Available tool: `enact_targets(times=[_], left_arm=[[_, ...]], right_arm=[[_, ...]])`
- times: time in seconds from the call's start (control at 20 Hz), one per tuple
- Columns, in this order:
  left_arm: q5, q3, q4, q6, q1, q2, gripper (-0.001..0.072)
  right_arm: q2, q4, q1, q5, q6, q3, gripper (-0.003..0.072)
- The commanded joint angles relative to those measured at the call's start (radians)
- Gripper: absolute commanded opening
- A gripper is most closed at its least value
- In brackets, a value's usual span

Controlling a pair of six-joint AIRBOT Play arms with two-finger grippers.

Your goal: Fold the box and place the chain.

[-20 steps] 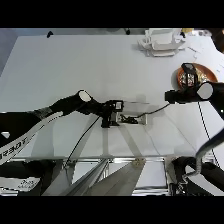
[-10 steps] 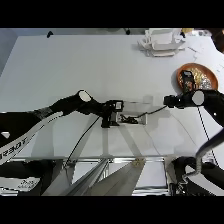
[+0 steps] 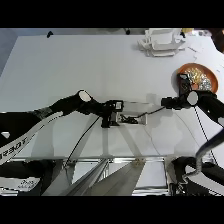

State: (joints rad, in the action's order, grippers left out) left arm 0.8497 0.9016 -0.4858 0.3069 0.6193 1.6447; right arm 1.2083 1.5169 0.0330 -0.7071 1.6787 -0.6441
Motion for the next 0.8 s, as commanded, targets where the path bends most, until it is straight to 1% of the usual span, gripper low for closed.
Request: enact_targets(times=[0.0,0.1,0.15,0.2,0.3,0.4,0.5,0.6,0.75], left_arm=[[0.000,0.000,0.000,0.000,0.000,-0.001,0.0133],[0.000,0.000,0.000,0.000,0.000,-0.001,0.0133],[0.000,0.000,0.000,0.000,0.000,-0.001,0.0133],[0.000,0.000,0.000,0.000,0.000,-0.001,0.0133],[0.000,0.000,0.000,0.000,0.000,-0.001,0.0133],[0.000,0.000,0.000,0.000,-0.001,-0.001,0.0133],[0.000,0.000,0.000,0.000,0.000,-0.001,0.0133],[0.000,0.000,0.000,0.000,0.000,-0.001,0.0133],[0.000,0.000,0.000,0.000,0.000,-0.001,0.0133]], right_arm=[[0.021,-0.002,0.000,0.004,0.000,0.000,0.0174],[0.049,-0.002,0.000,-0.003,0.000,0.000,0.0168],[0.055,-0.002,0.000,-0.006,0.000,0.000,0.0101],[0.054,-0.003,0.000,-0.004,-0.007,0.000,0.0015],[0.037,-0.003,0.002,-0.003,-0.011,0.000,0.0014],[-0.014,-0.009,0.002,-0.005,-0.011,0.000,0.0014],[-0.095,-0.032,0.002,-0.022,-0.013,0.000,0.0014],[-0.193,-0.087,0.018,-0.063,-0.050,0.000,0.0014],[-0.338,-0.158,0.104,-0.145,-0.102,0.000,0.0014]])
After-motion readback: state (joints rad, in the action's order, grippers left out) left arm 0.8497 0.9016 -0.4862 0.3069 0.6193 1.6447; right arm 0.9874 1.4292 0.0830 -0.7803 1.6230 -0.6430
